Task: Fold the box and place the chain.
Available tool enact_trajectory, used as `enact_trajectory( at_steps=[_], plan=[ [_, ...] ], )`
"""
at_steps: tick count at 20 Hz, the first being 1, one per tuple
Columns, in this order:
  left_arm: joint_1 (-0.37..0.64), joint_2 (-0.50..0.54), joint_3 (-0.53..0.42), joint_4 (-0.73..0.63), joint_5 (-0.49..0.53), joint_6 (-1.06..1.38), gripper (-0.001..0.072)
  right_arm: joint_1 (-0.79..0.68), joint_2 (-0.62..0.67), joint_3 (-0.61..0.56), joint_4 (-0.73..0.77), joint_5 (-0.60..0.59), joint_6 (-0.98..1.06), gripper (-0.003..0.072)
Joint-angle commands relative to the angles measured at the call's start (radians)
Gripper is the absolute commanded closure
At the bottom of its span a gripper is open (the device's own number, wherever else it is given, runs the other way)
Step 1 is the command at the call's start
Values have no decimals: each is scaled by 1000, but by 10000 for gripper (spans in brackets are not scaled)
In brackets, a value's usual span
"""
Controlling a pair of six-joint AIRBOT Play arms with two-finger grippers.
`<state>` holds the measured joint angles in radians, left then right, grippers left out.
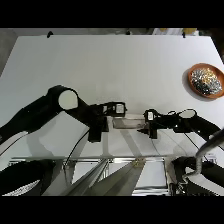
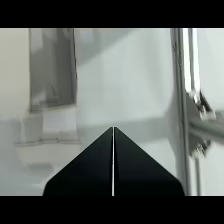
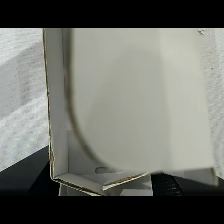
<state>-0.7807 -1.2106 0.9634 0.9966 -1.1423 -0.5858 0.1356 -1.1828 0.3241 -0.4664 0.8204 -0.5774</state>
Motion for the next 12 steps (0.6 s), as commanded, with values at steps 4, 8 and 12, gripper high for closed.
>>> enact_trajectory(
  at_steps=[4,8,12],
  plan=[
    [-80,-72,1,-87,581,-48,706,-1,0,0,0,0,0,357],
    [-53,-197,1,-181,711,-48,703,-1,0,0,0,0,0,357],
    [-45,-306,1,-182,705,-92,703,-1,0,0,0,0,0,357]
  ],
)
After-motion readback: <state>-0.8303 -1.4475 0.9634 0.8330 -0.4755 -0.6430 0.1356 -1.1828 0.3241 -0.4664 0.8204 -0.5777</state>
